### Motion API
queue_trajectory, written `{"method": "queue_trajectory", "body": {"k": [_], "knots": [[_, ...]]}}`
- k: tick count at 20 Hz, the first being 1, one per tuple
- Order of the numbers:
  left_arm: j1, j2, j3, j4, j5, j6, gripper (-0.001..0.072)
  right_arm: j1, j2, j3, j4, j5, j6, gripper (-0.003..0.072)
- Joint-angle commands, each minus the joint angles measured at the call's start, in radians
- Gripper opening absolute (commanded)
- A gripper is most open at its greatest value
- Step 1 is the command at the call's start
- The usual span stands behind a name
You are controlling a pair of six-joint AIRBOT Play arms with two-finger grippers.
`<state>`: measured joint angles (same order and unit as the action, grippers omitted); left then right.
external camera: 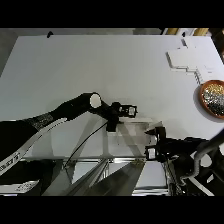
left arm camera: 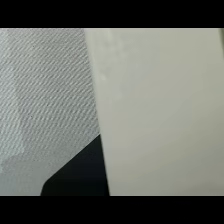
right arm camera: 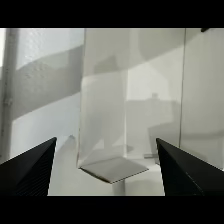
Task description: Fold the box and place the chain.
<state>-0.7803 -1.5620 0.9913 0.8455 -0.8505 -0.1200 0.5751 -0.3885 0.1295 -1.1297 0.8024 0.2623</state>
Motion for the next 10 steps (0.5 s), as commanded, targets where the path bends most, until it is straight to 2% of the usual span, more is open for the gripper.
{"method": "queue_trajectory", "body": {"k": [1, 6, 10], "knots": [[0.000, 0.001, 0.000, 0.000, 0.000, 0.000, 0.0012, -0.051, -0.071, -0.007, -0.008, -0.062, -0.013, 0.0693], [0.000, 0.001, 0.000, 0.000, 0.000, 0.000, 0.0012, -0.194, -0.072, 0.058, 0.034, -0.014, -0.036, 0.0692], [0.000, 0.001, 0.000, 0.000, 0.000, 0.000, 0.0012, -0.238, -0.080, 0.068, 0.126, 0.025, -0.121, 0.0692]]}}
